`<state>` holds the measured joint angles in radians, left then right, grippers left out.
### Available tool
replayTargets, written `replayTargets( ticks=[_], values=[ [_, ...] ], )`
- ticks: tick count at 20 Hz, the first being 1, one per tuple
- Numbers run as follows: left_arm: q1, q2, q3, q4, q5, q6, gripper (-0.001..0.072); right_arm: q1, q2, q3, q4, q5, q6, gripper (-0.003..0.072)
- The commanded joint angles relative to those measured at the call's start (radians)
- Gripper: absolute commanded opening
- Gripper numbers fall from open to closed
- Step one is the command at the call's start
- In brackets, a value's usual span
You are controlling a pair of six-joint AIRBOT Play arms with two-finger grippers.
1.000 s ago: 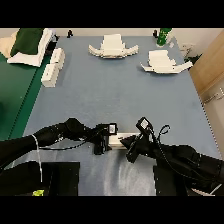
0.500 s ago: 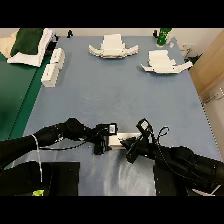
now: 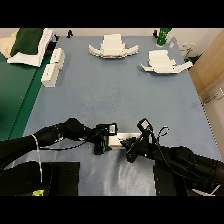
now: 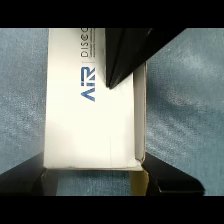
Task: Fold the box.
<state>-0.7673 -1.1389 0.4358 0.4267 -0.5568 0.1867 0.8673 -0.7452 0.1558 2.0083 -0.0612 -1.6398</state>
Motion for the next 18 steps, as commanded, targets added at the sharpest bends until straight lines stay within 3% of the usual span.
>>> replayTargets(
  ticks=[1, 7, 15, 18],
  values=[
    [0.000, 0.000, 0.001, -0.001, 0.000, -0.001, 0.0383, 0.001, 0.016, 0.000, -0.002, -0.014, 0.002, 0.0002],
    [0.000, 0.000, 0.001, -0.001, 0.000, -0.001, 0.0383, 0.000, 0.130, 0.001, -0.012, 0.045, 0.002, 0.0003],
    [0.000, 0.000, 0.001, -0.001, 0.000, -0.001, 0.0383, -0.014, 0.140, 0.001, -0.061, 0.064, -0.002, 0.0003],
    [0.000, 0.000, 0.001, -0.001, 0.000, -0.001, 0.0383, -0.094, 0.140, 0.058, -0.147, -0.137, -0.002, 0.0003]
  ],
)
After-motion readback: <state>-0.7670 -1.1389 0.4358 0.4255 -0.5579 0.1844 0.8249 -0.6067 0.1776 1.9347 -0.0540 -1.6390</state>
